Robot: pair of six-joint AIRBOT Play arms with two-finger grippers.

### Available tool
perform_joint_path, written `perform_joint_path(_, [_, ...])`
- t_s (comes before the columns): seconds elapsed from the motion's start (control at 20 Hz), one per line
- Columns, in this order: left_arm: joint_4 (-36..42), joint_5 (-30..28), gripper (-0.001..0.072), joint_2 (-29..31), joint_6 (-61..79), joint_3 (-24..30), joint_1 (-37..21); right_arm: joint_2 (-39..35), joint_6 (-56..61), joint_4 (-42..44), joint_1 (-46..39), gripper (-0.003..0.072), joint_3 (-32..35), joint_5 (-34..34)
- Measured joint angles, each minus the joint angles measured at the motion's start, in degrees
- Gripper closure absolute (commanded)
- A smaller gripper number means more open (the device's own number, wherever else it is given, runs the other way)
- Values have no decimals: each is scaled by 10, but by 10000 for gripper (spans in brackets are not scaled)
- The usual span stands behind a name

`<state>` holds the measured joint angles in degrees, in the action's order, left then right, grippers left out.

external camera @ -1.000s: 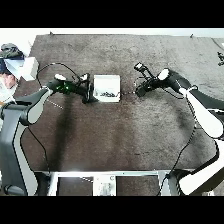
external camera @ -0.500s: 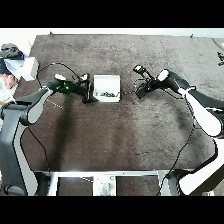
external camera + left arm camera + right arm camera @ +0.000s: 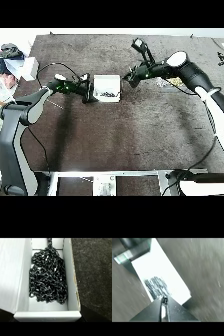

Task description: Fold the box and place the chain.

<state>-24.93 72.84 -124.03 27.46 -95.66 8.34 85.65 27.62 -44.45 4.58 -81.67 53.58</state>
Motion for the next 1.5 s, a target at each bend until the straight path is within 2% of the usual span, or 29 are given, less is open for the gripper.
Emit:
perform_joint_path(0.35, [0,0,293,0,0,0,0,-3,19,15,54,696,0,-64])
perform_joint_path(0.4, [0,0,294,0,0,0,0,4,22,14,56,664,0,-68])
perform_joint_path(0.45, [0,0,294,0,0,0,0,10,25,14,57,434,0,-76])
perform_joint_path(0.5, [0,0,294,0,0,0,0,17,28,16,59,335,0,-78])
perform_joint_path(0.6, [0,0,294,0,0,0,0,30,31,10,61,335,1,-85])
perform_joint_path(0.65, [0,0,294,0,0,0,0,33,33,6,61,409,0,-94])
perform_joint_path(0.7, [0,0,294,0,0,0,0,36,34,2,60,440,0,-103])
perform_joint_path(0.8, [0,0,294,0,0,0,0,40,40,-1,57,443,-2,-116])
perform_joint_path(0.85, [0,0,294,0,0,0,0,41,45,-1,52,502,-5,-122])
perform_joint_path(0.9, [0,0,294,0,0,0,0,42,50,-2,45,500,-9,-127])
perform_joint_path(1.0, [0,0,294,0,0,0,0,45,54,3,28,554,-18,-132])
perform_joint_path(1.05, [0,0,294,0,0,0,0,50,55,8,17,557,-26,-128])
perform_joint_path(1.5, [0,0,294,0,0,0,0,188,25,95,-66,565,-159,23])
